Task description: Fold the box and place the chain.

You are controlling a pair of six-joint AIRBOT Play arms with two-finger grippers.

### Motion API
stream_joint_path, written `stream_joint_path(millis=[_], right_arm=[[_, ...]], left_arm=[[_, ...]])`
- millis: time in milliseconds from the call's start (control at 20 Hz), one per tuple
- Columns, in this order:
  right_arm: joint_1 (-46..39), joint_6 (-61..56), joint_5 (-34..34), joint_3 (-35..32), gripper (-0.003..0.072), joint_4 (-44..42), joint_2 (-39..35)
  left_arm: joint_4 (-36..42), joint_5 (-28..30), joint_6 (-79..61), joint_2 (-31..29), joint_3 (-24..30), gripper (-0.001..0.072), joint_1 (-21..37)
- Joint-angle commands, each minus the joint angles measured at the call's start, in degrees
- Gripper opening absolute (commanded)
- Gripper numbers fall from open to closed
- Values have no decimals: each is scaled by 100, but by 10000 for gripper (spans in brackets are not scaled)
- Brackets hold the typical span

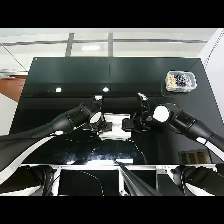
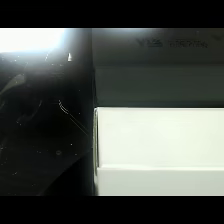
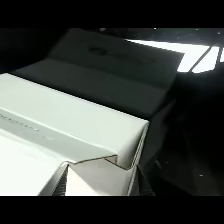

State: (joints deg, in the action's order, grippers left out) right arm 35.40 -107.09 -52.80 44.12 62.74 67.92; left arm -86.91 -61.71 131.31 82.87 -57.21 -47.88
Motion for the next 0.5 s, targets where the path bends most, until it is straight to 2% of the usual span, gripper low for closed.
stream_joint_path(millis=[0, 150, 450], right_arm=[[240, -529, -4, 31, 468, 640, 4], [402, -955, 20, 168, 468, 1025, 66], [555, -1405, -96, 457, 468, 1043, 435]], left_arm=[[-4, 0, -4, -2, -4, 33, 4], [-2, -2, -59, -2, -4, 33, 4], [-4, 4, -59, -2, -4, 33, 7]])
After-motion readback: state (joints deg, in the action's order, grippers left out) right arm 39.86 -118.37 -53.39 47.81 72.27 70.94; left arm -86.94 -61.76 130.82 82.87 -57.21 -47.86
